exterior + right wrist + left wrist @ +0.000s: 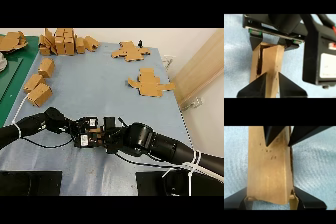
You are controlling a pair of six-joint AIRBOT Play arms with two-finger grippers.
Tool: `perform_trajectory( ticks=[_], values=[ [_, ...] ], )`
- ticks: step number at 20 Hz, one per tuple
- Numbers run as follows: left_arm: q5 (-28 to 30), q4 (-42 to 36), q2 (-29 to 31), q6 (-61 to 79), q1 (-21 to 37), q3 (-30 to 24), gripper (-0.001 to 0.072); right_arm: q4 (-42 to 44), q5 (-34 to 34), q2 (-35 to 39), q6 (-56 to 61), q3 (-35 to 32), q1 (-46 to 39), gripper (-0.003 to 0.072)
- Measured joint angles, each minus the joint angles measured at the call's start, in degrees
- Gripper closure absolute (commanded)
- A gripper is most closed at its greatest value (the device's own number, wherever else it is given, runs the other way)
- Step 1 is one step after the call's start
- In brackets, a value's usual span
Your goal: Fold the box.
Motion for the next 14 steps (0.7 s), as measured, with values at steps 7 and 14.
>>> perform_trajectory(
  ticks=[7,14],
  values=[
    [0.0,0.0,0.0,0.0,0.0,0.0,0.0329,2.2,-0.3,-2.0,0.4,0.0,0.0,0.0521],
    [-0.2,0.1,0.0,0.1,0.0,0.0,0.0329,5.9,-3.1,-2.4,0.9,-0.1,0.0,0.0430]
  ],
)
